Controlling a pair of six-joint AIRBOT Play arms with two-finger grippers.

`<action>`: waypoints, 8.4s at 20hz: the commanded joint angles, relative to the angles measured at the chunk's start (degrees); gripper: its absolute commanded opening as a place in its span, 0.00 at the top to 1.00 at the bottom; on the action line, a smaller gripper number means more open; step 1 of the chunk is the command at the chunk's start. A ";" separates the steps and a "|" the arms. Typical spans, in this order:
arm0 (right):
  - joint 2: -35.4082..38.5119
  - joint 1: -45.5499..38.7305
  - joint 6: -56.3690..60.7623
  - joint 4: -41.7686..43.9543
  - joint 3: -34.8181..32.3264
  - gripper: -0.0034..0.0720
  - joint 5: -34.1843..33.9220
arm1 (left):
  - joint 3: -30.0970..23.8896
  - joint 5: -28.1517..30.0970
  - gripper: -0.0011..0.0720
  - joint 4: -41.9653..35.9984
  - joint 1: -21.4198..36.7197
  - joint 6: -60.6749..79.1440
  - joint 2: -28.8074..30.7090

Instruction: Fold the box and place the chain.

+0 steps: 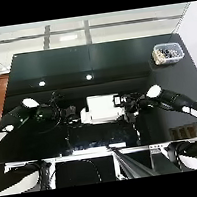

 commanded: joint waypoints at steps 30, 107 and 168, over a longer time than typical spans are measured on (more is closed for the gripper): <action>-0.02 0.04 0.02 0.02 -0.02 0.79 0.00 | 15.30 -6.19 0.35 8.85 -10.49 -13.44 -1.14; -0.02 0.04 0.00 0.00 -0.02 0.79 0.00 | 29.09 -2.12 0.33 48.13 -36.06 -66.71 -9.99; 3.30 0.98 13.05 6.27 0.90 0.74 2.73 | 29.07 -3.02 0.94 48.54 -35.82 -63.12 -11.08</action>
